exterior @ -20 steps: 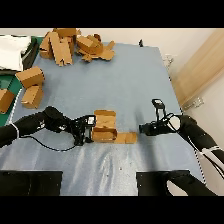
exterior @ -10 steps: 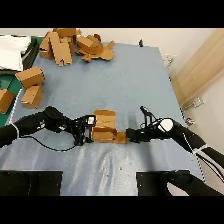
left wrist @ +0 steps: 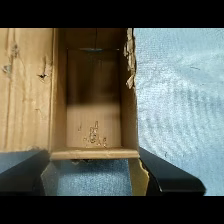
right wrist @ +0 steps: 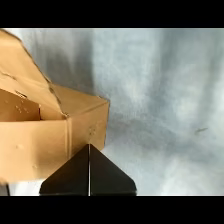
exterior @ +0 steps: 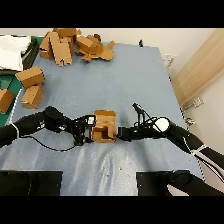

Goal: Fold the box.

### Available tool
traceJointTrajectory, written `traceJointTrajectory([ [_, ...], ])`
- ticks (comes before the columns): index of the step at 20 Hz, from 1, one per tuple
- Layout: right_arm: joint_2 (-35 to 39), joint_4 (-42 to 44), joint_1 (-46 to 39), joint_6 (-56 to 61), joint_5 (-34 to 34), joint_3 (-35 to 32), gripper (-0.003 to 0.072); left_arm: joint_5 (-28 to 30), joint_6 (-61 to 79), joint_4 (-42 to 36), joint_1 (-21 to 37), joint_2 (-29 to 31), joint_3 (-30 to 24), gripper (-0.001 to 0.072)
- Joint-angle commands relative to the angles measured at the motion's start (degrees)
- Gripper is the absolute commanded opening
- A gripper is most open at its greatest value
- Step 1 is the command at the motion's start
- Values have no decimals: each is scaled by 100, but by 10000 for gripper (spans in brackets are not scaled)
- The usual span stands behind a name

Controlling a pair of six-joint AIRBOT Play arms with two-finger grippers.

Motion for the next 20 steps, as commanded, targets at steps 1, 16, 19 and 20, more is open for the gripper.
traceJointTrajectory([
  [1,15,-295,35,236,-74,164,4,0,2,2,4,-2,7,451],
  [16,671,-839,-35,741,61,201,258,2,2,2,4,0,7,451],
  [19,452,-643,66,734,46,199,392,0,2,2,4,-2,7,451],
  [20,358,-555,105,710,33,199,392,2,2,2,2,0,7,451],
])
